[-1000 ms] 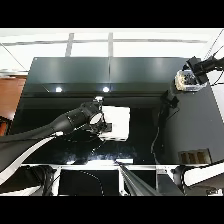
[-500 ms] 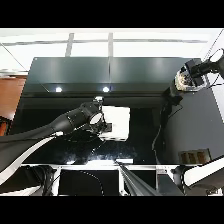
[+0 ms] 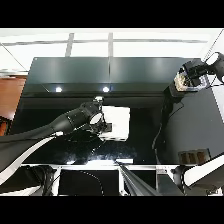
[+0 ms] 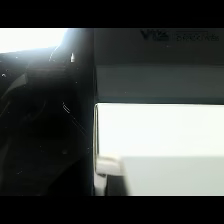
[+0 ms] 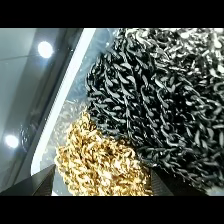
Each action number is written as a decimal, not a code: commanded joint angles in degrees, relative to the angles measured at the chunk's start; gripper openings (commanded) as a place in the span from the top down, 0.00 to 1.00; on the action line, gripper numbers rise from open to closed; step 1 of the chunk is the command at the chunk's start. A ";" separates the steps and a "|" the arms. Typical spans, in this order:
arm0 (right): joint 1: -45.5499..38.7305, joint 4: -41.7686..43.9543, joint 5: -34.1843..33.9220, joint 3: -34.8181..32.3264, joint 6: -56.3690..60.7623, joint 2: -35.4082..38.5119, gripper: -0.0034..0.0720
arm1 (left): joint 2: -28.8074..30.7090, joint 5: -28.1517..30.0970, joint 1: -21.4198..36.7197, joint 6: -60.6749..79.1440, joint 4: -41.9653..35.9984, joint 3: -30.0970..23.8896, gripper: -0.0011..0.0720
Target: Fold the box and place the chain.
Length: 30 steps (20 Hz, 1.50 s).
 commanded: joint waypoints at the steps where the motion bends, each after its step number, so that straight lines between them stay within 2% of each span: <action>1: -0.04 1.14 -0.63 0.02 -1.95 -0.66 0.10 | -0.04 0.00 0.00 0.02 0.00 0.02 0.95; 2: -0.04 1.66 -0.50 0.02 -2.95 -0.74 0.15 | -0.04 0.00 0.00 0.00 0.00 0.02 0.95; 4: -0.17 3.78 -0.50 0.07 -6.01 -0.74 0.72 | -0.04 0.00 0.00 0.02 0.00 0.02 0.95; 5: -0.26 6.38 -0.61 0.26 -9.05 -0.72 0.90 | -0.04 0.00 0.00 0.02 0.00 0.02 0.95; 7: -0.28 9.22 0.92 1.92 -12.39 -0.68 0.90 | -0.04 0.00 0.00 0.00 0.00 0.02 0.95; 10: -0.39 9.16 5.66 4.22 -15.67 1.07 0.90 | -0.04 0.00 0.00 0.02 0.00 0.02 0.95; 16: -1.68 9.16 9.35 4.28 -24.06 11.93 0.90 | -0.04 0.00 0.00 0.00 0.00 0.02 0.95; 23: -1.95 9.88 9.31 4.79 -33.90 26.16 0.90 | -0.04 0.00 0.00 0.02 0.00 0.02 0.95; 30: -1.92 10.05 8.87 9.42 -38.53 35.71 0.90 | -0.04 0.00 0.00 0.00 0.00 0.02 0.95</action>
